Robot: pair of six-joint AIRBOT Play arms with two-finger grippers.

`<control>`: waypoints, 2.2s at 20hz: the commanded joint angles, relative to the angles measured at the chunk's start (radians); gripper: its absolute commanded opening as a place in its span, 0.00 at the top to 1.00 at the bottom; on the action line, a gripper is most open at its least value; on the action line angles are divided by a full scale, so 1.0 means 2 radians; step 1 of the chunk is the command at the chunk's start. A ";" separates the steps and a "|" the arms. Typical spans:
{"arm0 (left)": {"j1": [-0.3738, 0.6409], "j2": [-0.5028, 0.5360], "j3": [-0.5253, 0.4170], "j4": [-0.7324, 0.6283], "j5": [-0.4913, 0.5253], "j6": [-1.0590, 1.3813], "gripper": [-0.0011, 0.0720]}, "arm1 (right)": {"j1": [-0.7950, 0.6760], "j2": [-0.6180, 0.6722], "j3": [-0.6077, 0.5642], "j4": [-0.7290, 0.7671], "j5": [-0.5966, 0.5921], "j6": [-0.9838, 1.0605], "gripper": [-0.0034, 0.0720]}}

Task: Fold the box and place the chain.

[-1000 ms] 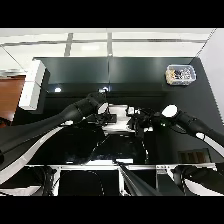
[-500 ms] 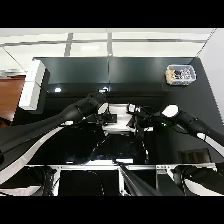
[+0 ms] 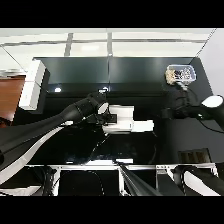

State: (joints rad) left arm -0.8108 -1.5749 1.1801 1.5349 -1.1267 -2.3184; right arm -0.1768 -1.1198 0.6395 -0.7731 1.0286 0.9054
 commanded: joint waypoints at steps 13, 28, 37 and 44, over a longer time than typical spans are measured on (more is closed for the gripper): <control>0.000 0.000 0.000 -0.002 -0.003 0.000 0.95 | 0.066 -0.141 -0.061 0.243 0.041 -0.104 0.94; 0.000 0.000 0.000 -0.002 -0.004 0.000 0.95 | 0.133 -0.141 0.019 0.201 0.116 -0.017 0.31; 0.000 0.000 0.000 -0.002 -0.004 0.000 0.95 | 0.208 -0.141 0.114 0.050 0.076 0.156 0.31; 0.000 0.000 0.000 -0.002 -0.004 0.000 0.95 | 0.290 -0.141 0.154 -0.112 0.031 0.331 0.32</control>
State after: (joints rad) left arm -0.8108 -1.5749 1.1801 1.5311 -1.1343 -2.3184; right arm 0.3302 -1.4014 0.9184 -0.8234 1.1366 1.3937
